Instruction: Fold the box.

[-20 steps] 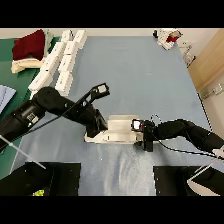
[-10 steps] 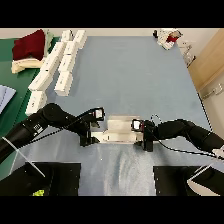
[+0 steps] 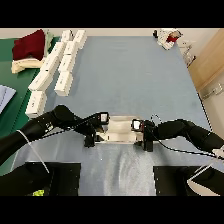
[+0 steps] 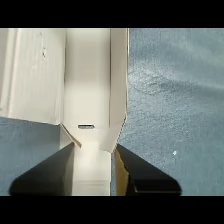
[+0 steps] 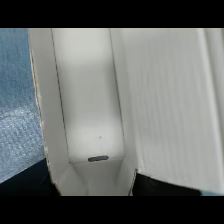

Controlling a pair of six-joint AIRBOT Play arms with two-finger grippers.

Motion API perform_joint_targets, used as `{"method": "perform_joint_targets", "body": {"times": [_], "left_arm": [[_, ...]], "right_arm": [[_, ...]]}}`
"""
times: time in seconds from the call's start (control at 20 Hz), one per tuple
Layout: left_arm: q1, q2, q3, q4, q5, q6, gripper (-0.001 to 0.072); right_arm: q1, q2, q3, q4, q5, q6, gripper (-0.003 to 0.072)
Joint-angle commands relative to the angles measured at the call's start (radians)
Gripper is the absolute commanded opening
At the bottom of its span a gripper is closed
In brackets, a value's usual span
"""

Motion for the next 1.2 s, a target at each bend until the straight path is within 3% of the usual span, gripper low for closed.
{"method": "perform_joint_targets", "body": {"times": [0.0,0.2,0.3,0.85,0.95,1.15], "left_arm": [[-0.009,-0.037,0.0,-0.042,0.013,0.03,0.0225],[-0.022,-0.044,0.0,-0.087,0.088,0.039,0.0221],[-0.035,-0.044,0.0,-0.095,0.112,0.068,0.006],[-0.077,-0.045,0.0,-0.147,0.14,0.08,0.0071],[-0.077,-0.056,0.0,-0.148,0.13,0.079,0.0563],[-0.077,-0.094,0.0,-0.15,0.099,0.078,0.0568]], "right_arm": [[0.0,0.001,0.0,0.0,0.0,0.0,0.0514],[0.0,0.001,0.0,0.0,0.0,0.0,0.0514],[0.0,0.001,0.0,0.0,0.0,0.0,0.0514],[0.0,0.001,0.0,0.0,0.0,0.0,0.0514],[0.0,0.001,0.0,0.0,0.0,0.0,0.0514],[0.0,0.001,0.0,0.0,0.0,0.0,0.0514]]}}
